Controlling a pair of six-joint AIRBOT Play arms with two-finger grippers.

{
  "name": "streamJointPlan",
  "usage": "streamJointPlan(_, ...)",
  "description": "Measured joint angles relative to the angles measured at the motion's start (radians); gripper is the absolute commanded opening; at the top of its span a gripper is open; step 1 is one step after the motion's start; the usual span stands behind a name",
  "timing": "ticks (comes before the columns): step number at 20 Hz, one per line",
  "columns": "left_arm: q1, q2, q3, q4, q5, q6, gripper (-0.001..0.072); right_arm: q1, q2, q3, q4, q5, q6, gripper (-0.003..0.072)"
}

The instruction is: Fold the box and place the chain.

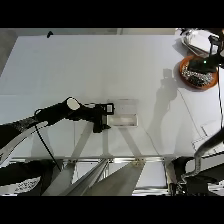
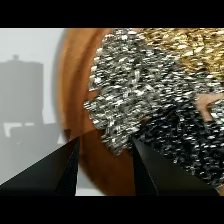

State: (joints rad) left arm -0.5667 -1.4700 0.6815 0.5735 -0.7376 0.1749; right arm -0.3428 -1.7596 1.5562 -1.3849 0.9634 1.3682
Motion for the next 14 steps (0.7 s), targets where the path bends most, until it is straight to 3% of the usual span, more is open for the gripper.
streamJointPlan(9, 0.0, 0.0, 0.0, 0.0, 0.0, 0.0, 0.0275, -0.106, -0.045, 0.031, -0.06, 0.108, 0.025, 0.0334)
streamJointPlan(11, 0.0, 0.0, 0.0, 0.0, 0.0, 0.0, 0.0275, -0.112, -0.051, 0.031, -0.066, 0.119, 0.019, 0.0294)
streamJointPlan(14, 0.0, 0.0, 0.0, 0.0, 0.0, 0.0, 0.0275, -0.116, -0.077, 0.033, -0.07, 0.138, 0.015, 0.0292)
